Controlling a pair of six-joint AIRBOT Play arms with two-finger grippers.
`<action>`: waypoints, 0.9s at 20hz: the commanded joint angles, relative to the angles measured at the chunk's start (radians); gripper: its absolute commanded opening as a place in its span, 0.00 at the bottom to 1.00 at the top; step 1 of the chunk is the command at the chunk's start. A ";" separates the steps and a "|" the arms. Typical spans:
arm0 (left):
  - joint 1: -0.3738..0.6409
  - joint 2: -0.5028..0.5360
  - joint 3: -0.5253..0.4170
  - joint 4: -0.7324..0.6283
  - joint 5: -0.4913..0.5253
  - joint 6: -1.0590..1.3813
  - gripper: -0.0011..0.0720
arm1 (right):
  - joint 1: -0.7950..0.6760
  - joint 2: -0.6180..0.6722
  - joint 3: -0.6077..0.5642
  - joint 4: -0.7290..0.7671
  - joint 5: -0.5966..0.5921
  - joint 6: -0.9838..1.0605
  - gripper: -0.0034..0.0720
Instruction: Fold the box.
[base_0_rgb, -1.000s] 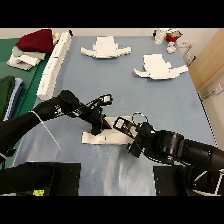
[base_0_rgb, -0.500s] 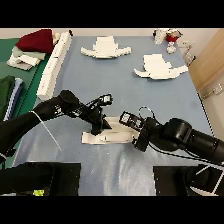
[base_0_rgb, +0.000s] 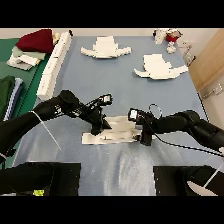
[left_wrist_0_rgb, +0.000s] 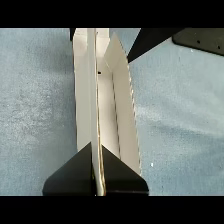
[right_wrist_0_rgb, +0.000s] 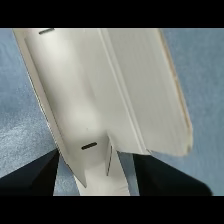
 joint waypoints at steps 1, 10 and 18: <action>0.000 0.000 0.000 0.000 0.000 0.000 0.03 | -0.035 -0.055 -0.004 0.114 0.002 -0.161 1.00; 0.000 0.000 0.000 0.000 0.000 0.000 0.03 | -0.035 -0.076 -0.003 0.096 -0.064 -0.131 0.99; 0.000 0.000 0.000 0.000 0.000 0.001 0.03 | -0.032 -0.105 -0.004 0.107 -0.054 -0.166 0.99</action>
